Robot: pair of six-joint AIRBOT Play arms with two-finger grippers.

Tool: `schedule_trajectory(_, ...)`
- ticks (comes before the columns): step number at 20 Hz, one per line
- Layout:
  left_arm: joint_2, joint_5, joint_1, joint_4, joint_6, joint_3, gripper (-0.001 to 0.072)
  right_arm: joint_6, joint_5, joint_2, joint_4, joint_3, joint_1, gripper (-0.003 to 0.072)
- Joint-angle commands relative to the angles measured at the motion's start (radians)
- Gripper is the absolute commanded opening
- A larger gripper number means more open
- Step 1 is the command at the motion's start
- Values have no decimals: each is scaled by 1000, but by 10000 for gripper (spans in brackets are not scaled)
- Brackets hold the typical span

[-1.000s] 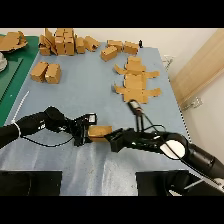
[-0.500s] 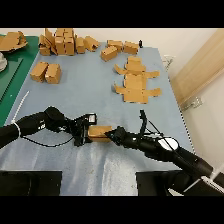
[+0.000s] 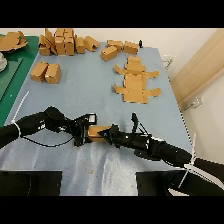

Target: Fold the box.

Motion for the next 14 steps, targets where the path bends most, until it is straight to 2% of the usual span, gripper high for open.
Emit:
schedule_trajectory(1,0,0,0,0,0,0,394,-51,6,-21,47,0,0,0)
schedule_trajectory(9,0,0,0,0,0,0,395,-53,42,-101,46,-16,0,0)
schedule_trajectory(14,0,0,0,0,0,0,394,-60,42,-108,37,-35,0,0)
